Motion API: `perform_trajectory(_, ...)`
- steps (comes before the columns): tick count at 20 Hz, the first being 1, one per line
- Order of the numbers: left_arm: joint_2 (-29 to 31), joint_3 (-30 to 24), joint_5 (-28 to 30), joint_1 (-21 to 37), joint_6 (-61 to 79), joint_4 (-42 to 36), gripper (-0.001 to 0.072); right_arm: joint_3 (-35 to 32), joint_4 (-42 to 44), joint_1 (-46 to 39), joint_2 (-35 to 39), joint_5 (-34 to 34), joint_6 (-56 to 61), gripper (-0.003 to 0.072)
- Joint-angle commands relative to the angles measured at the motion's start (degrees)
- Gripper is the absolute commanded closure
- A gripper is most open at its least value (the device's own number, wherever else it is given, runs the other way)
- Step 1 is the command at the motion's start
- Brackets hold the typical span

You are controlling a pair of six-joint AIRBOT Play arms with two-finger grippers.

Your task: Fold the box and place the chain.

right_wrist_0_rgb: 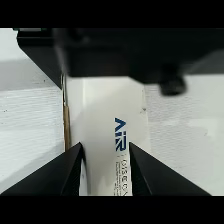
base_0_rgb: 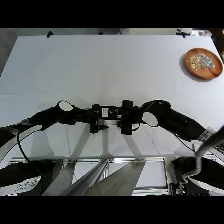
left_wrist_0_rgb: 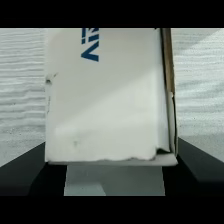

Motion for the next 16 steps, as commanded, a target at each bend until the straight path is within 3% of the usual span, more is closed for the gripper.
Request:
perform_trajectory(1,0.0,0.0,0.0,0.0,-0.1,0.0,0.0315,-0.3,0.1,0.8,0.0,3.0,0.1,0.0398)
perform_trajectory(6,0.0,0.0,0.0,0.0,-0.1,0.0,0.0315,-0.3,0.0,0.9,0.2,6.7,0.0,0.0387)
perform_trajectory(16,0.0,0.0,0.0,0.0,-0.1,0.0,0.0315,-0.1,0.1,-1.6,3.0,5.4,0.0,0.0385)
